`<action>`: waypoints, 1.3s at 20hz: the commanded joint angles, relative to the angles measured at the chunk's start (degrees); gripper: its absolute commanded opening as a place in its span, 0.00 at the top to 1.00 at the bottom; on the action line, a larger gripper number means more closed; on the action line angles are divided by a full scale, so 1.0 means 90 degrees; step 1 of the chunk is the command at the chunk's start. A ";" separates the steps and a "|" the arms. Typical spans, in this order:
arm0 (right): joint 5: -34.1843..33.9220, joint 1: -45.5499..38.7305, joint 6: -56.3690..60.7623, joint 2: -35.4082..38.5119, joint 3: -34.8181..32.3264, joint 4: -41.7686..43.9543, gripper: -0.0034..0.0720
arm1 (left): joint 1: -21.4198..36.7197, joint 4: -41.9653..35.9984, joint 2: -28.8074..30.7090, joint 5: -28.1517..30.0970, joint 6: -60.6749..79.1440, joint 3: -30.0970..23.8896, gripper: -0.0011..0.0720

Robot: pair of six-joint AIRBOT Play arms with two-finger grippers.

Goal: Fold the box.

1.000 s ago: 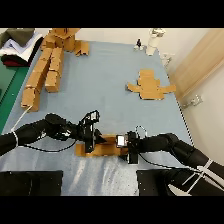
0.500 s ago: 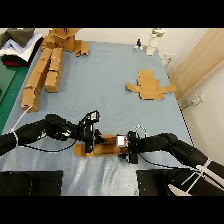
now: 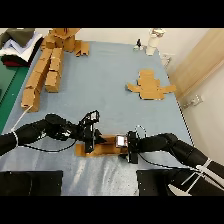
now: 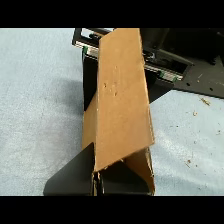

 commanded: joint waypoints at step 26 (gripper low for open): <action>0.0005 0.0000 0.0002 0.0000 0.0000 -0.0002 0.24 | 0.0403 0.1741 0.0967 0.0100 -0.2402 0.0012 0.41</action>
